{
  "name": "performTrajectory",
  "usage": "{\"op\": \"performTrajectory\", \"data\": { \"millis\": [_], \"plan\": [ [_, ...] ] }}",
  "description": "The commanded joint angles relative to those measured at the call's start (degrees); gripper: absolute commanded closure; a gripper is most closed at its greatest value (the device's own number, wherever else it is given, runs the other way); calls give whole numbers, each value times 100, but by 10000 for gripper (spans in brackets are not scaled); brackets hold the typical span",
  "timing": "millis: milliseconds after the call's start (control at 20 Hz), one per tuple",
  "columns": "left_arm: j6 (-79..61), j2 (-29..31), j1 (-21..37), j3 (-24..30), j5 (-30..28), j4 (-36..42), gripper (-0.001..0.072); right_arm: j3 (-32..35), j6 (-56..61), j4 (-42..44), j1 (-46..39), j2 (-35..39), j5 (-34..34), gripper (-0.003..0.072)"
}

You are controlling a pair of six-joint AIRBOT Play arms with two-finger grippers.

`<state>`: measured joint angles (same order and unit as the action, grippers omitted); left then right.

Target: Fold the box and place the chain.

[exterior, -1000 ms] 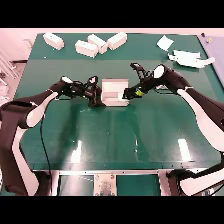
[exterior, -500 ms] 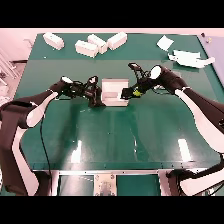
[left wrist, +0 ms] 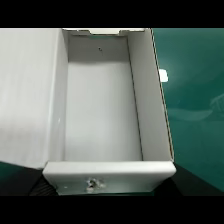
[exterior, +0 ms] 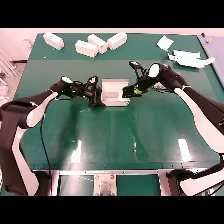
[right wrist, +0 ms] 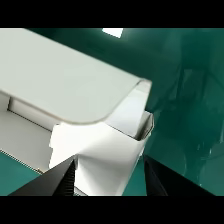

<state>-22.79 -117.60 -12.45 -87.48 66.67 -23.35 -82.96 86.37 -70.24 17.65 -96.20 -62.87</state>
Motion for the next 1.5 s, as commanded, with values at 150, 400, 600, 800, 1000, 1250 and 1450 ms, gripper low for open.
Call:
{"op": "performTrajectory", "data": {
  "millis": [150,400,600,800,1000,1250,1450],
  "plan": [
    [0,-2,0,0,0,0,241,-31,153,-101,7,-22,-170,209],
    [2,-2,0,0,4,0,241,-37,367,-96,42,-219,-168,209],
    [2,-2,0,0,13,2,241,-214,417,-98,186,-330,-168,210],
    [2,-2,0,0,24,4,241,-575,721,-411,337,-511,-240,271],
    [2,-2,0,0,26,7,241,-697,929,-765,404,-623,-518,271],
    [4,-2,0,0,31,22,241,-702,1270,-1062,404,-691,-520,273],
    [2,-2,0,0,35,24,241,-927,1423,-1102,431,-887,-608,293]
  ]
}}
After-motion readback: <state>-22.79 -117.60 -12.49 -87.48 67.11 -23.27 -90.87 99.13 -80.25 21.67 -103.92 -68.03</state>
